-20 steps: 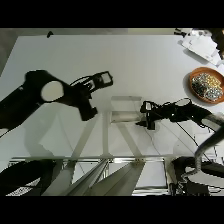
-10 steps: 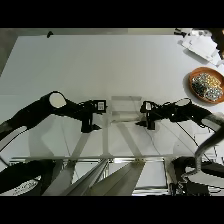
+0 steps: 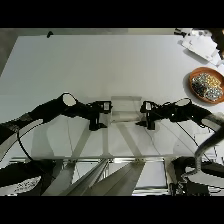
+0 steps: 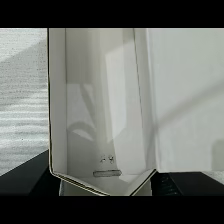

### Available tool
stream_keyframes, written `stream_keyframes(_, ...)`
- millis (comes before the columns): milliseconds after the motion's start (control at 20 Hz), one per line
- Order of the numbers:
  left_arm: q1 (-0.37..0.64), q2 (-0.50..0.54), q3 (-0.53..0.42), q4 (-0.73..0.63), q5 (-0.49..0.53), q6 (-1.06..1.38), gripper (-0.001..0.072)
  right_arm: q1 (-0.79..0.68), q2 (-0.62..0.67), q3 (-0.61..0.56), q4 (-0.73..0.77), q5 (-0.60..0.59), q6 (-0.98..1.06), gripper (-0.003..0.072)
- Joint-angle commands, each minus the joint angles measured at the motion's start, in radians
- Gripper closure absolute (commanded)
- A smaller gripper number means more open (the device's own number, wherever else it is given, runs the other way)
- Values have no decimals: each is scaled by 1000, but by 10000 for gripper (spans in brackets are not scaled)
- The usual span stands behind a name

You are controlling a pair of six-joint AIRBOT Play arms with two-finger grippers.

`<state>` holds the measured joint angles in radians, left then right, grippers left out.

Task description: Fold the box and place the chain.

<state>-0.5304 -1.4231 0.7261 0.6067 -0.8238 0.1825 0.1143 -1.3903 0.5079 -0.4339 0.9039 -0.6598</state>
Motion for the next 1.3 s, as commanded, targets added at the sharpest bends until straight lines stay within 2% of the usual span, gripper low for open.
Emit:
stream_keyframes(0,-3,-8,1,-111,35,88,7,0,0,0,0,0,0,388)
stream_keyframes(400,-20,-12,1,-130,22,136,7,0,0,0,0,0,0,388)
stream_keyframes(700,-39,-71,1,-231,35,135,12,0,0,0,0,0,0,388)
stream_keyframes(1050,-39,-101,1,-238,46,131,24,0,0,0,0,0,0,388)
stream_keyframes(1250,-39,-104,1,-236,42,132,314,0,0,0,0,0,0,388)
